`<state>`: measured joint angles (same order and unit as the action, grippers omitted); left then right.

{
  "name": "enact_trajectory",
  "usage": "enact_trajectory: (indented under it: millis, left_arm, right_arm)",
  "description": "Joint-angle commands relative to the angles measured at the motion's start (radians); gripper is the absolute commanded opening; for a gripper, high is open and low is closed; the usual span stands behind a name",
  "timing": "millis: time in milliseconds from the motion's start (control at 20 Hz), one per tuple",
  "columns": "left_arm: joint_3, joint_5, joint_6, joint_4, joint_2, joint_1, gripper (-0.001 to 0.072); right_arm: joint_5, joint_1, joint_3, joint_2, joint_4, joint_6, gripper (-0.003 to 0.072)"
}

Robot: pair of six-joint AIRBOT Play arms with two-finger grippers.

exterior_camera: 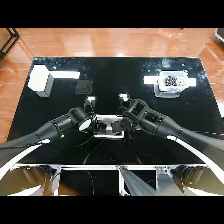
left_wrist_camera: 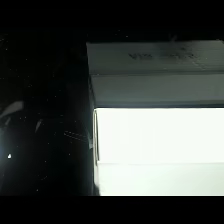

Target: Fold the box and place the chain.

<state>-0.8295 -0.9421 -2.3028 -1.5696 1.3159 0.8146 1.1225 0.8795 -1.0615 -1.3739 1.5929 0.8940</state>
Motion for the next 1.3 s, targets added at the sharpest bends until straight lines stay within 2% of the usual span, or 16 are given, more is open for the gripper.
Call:
enact_trajectory:
  millis: [0,200,350,500,600,750,800,900,950,1250]
  left_arm:
    - [-0.001,-0.002,0.0,-0.001,-0.001,0.0,0.0023]
    - [-0.001,-0.007,0.0,-0.001,-0.001,0.0,0.0023]
    - [-0.001,-0.008,0.007,-0.001,-0.001,0.0,0.0023]
    - [-0.001,-0.008,0.006,0.0,-0.001,0.0,0.0023]
    - [-0.001,-0.01,0.006,0.0,-0.001,0.0,0.0023]
    - [-0.001,-0.012,0.006,0.0,-0.001,0.0,0.0023]
    - [-0.001,-0.011,0.006,0.0,-0.001,0.0,0.0023]
    - [-0.001,-0.008,0.006,0.0,-0.001,0.0,0.0023]
    - [-0.001,-0.009,0.006,0.001,-0.001,0.0,0.0023]
    - [-0.001,-0.01,0.006,0.003,-0.001,-0.002,0.0024]
  right_arm:
    - [0.051,-0.001,-0.001,0.096,0.055,0.101,0.0595]
    - [0.185,-0.061,-0.001,0.303,0.02,0.192,0.0595]
    - [0.262,-0.2,-0.001,0.437,-0.167,0.193,0.0595]
    - [0.234,-0.417,0.006,0.46,-0.313,0.225,0.0595]
    - [0.127,-0.589,0.023,0.44,-0.314,0.245,0.0595]
    - [-0.052,-0.8,0.022,0.36,-0.266,0.269,0.0601]
    - [-0.11,-0.842,0.014,0.327,-0.205,0.327,0.0708]
    - [-0.206,-0.891,-0.039,0.235,-0.081,0.42,0.071]
    - [-0.229,-0.898,-0.089,0.171,-0.076,0.415,0.0709]
    - [-0.157,-0.904,-0.446,-0.268,-0.082,0.396,0.0699]
